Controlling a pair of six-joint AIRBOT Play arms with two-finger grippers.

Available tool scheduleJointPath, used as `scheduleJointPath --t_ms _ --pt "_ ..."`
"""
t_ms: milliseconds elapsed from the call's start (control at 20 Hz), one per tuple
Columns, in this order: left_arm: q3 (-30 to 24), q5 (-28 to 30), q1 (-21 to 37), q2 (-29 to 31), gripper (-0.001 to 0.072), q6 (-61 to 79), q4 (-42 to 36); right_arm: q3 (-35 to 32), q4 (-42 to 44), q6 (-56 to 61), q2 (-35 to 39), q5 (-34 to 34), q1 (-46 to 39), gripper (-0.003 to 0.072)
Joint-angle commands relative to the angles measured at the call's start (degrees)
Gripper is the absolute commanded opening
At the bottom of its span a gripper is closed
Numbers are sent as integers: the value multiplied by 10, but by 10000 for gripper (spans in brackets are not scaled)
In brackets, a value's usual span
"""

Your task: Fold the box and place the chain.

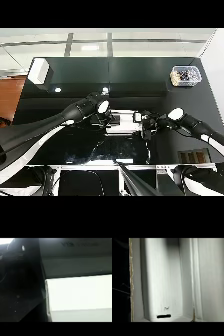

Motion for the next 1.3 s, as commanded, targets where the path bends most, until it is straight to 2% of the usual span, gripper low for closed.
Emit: scheduleJointPath --t_ms 0,300,650,750,850,900,1250 --pt "2 -8 0 -1 21 1 16 2 12 40 2 -26 0 697" --pt "27 -31 0 -1 22 1 56 10 -71 60 52 31 -5 695" --pt "27 -26 0 -5 22 0 55 14 -70 59 56 28 -5 693" --pt "27 -21 0 -5 23 0 54 14 -68 58 56 34 -5 505" --pt "27 -18 0 -5 26 0 52 14 -66 59 55 44 -2 267" --pt "27 -18 0 -5 26 0 53 14 -62 59 55 46 1 238" --pt "27 -17 0 -5 26 1 51 14 43 59 45 33 10 239"
